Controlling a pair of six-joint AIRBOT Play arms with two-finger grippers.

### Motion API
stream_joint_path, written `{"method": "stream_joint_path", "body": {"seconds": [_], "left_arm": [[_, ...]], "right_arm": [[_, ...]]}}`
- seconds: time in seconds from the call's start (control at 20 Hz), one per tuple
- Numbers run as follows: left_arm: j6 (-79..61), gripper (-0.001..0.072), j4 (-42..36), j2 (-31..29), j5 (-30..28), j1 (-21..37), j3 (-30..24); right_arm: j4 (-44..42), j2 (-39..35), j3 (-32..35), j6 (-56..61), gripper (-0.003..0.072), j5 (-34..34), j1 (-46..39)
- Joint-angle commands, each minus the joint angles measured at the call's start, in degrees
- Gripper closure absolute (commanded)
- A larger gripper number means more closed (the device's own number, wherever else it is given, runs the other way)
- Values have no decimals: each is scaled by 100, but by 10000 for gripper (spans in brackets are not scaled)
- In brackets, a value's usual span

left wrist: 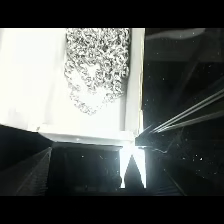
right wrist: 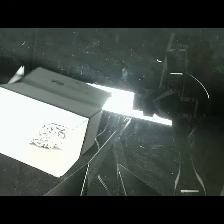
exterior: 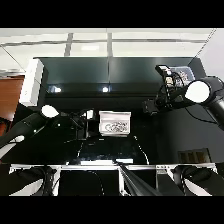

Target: Fold the box and place the chain.

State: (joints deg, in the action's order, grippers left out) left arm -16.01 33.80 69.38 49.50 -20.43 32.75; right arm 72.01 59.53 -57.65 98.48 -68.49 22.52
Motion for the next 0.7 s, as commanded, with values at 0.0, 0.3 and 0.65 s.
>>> {"method": "stream_joint_path", "body": {"seconds": [0.0,0.3,0.65], "left_arm": [[-289,-6,-304,245,4,-7,66],[-385,-6,-608,455,-83,-31,111],[-264,-5,-428,551,-442,-352,223]], "right_arm": [[-4,2,2,11,482,15,-2],[-44,2,4,11,482,59,-2],[-127,2,2,11,482,177,-2]]}}
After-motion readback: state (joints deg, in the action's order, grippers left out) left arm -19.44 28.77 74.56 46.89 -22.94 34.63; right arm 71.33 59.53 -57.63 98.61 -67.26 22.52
